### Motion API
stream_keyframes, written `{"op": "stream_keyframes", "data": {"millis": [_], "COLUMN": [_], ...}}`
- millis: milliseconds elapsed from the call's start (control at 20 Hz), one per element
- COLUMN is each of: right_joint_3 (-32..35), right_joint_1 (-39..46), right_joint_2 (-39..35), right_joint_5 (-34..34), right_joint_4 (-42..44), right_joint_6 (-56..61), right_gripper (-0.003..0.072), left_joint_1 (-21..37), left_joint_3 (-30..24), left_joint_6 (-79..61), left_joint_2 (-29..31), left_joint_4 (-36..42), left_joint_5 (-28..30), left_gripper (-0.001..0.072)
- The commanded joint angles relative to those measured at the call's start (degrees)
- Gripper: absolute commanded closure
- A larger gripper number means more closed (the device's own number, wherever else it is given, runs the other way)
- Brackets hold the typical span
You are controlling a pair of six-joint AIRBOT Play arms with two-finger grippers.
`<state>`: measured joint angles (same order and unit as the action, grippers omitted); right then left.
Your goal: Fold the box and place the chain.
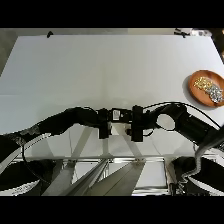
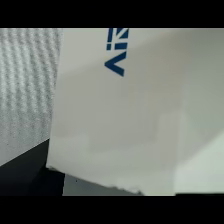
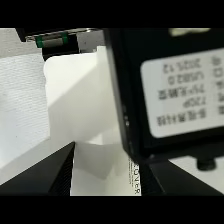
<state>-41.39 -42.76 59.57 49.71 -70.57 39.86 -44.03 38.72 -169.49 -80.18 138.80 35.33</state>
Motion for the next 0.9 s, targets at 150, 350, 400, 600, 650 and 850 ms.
{"op": "stream_keyframes", "data": {"millis": [150, 350, 400, 600, 650, 850], "right_joint_3": [0.0, 0.0, 0.0, 0.0, 0.0, 0.5], "right_joint_1": [0.0, 0.0, 0.0, 0.0, 0.0, 0.0], "right_joint_2": [0.0, 0.0, 0.0, 0.0, 0.0, 0.1], "right_joint_5": [-1.2, -1.9, -2.7, -3.7, -3.9, -3.9], "right_joint_4": [-3.1, -3.2, -3.2, -3.1, -3.2, -3.2], "right_joint_6": [0.7, 1.1, 2.1, 2.9, 3.9, 4.3], "right_gripper": [0.0394, 0.0492, 0.0495, 0.0510, 0.0511, 0.0530], "left_joint_1": [0.0, 0.0, 0.0, 0.0, 0.0, 0.0], "left_joint_3": [0.0, 0.0, 0.0, 0.0, 0.0, 0.0], "left_joint_6": [0.0, 0.0, 0.0, 0.0, 0.0, 0.0], "left_joint_2": [0.0, 0.0, 0.0, 0.0, 0.0, 0.0], "left_joint_4": [0.0, 0.0, 0.0, 0.0, 0.0, 0.0], "left_joint_5": [0.0, 0.0, 0.0, 0.0, 0.0, 0.0], "left_gripper": [0.0572, 0.0572, 0.0572, 0.0572, 0.0572, 0.0572]}}
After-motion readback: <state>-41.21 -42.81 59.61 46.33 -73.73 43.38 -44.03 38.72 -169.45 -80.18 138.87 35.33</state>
